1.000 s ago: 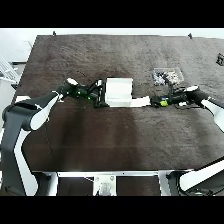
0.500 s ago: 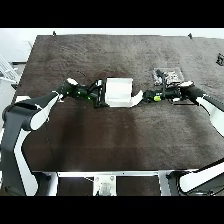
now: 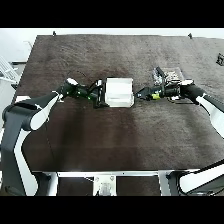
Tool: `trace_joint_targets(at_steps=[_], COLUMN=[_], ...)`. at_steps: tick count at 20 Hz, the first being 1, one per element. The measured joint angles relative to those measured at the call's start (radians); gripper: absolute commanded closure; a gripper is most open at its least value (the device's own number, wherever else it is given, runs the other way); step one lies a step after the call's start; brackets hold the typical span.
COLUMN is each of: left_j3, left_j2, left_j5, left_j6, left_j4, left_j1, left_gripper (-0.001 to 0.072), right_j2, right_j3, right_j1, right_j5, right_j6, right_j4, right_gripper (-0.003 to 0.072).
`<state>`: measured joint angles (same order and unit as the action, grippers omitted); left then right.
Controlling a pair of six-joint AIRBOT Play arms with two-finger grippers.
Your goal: Fold the box and place the chain.
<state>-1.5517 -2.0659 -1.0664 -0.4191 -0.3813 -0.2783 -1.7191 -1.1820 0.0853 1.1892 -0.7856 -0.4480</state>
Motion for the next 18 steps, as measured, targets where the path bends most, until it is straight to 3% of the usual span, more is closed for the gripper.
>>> trace_joint_targets(at_steps=[3,11,18], left_j3=[0.0,0.0,0.0], left_j2=[0.0,0.0,0.0], left_j5=[0.0,0.0,0.0], left_j6=[0.0,0.0,0.0], left_j4=[0.0,0.0,0.0], left_j1=[0.0,0.0,0.0], left_gripper=[0.029,0.029,0.029], right_j2=[0.0,0.0,0.0], right_j3=[0.0,-0.014,-0.107], right_j1=[-0.012,-0.044,-0.094], right_j5=[0.004,0.008,0.008], right_j6=[0.0,-0.018,-0.18], right_j4=[0.0,-0.017,-0.191], right_gripper=[0.0274,0.0274,0.0274])
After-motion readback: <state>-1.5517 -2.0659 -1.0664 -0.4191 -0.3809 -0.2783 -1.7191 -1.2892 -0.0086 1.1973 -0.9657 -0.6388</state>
